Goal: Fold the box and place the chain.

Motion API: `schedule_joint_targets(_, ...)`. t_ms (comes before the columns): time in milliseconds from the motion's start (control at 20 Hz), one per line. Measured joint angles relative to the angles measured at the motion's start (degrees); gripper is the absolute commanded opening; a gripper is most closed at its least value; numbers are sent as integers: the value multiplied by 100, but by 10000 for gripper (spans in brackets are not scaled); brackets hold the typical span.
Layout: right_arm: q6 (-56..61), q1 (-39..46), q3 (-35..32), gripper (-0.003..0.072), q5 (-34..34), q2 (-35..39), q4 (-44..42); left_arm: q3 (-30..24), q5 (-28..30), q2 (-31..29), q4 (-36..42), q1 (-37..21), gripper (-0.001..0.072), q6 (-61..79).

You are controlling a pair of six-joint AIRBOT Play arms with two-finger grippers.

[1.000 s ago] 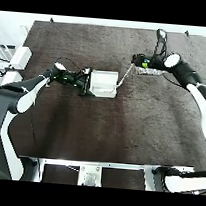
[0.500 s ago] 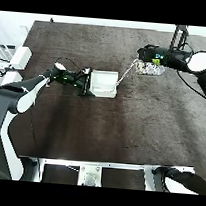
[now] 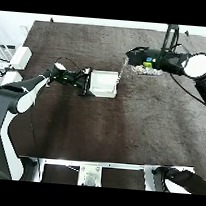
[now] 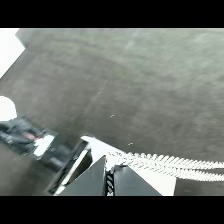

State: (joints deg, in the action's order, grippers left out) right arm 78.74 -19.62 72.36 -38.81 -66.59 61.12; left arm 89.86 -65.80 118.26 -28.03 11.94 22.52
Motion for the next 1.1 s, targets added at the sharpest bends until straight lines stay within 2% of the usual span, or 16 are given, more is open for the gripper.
schedule_joint_targets(350, 170, -374, -533, 6, 258, 2, -26, 0, 0, 0, 0, 0, 624, -2)
schedule_joint_targets(600, 212, -686, -802, 6, 789, -90, -57, 0, 0, 0, 0, 0, 624, -2)
schedule_joint_targets(1100, 227, -914, -914, 5, 1657, -931, -136, 0, 2, 0, -2, 0, 624, -2)
